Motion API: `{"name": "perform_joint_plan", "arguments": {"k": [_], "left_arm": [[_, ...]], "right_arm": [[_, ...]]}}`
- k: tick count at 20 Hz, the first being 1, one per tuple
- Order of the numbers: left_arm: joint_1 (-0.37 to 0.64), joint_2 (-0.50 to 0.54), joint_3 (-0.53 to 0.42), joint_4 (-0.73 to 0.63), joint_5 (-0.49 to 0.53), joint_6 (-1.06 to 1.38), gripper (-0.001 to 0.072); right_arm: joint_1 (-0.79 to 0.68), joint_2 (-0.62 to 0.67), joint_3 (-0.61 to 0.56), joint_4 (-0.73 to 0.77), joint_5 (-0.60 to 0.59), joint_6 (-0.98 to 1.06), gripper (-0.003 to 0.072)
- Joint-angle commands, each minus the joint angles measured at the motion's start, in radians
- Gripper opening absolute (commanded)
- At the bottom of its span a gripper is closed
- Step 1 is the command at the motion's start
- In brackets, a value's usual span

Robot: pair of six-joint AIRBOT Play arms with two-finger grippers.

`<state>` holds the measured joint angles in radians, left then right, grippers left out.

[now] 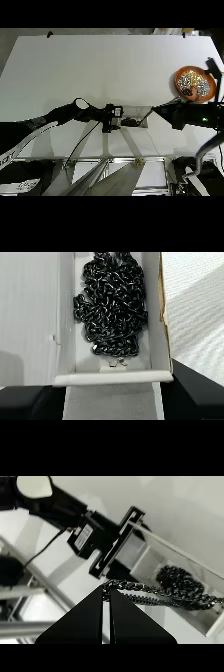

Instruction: Fold the box and place the chain.

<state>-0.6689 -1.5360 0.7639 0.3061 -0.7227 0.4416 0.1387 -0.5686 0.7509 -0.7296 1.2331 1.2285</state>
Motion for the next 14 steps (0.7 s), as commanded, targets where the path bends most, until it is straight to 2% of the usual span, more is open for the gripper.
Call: {"name": "perform_joint_plan", "arguments": {"k": [1,8,11,14], "left_arm": [[0.0,0.001,0.0,0.0,0.0,0.0,0.015],[0.0,0.001,0.0,0.0,0.0,0.0,0.015],[0.0,0.001,0.0,0.0,0.0,0.0,0.015],[0.0,0.001,0.0,0.0,0.0,0.0,0.015]], "right_arm": [[0.119,-0.117,0.001,-0.058,-0.047,-0.055,0.0014],[0.249,-0.39,0.001,-0.266,-0.095,-0.049,0.002],[0.249,-0.434,0.002,-0.314,-0.092,0.001,0.022],[0.238,-0.414,0.046,-0.311,-0.077,-0.006,0.0227]]}}
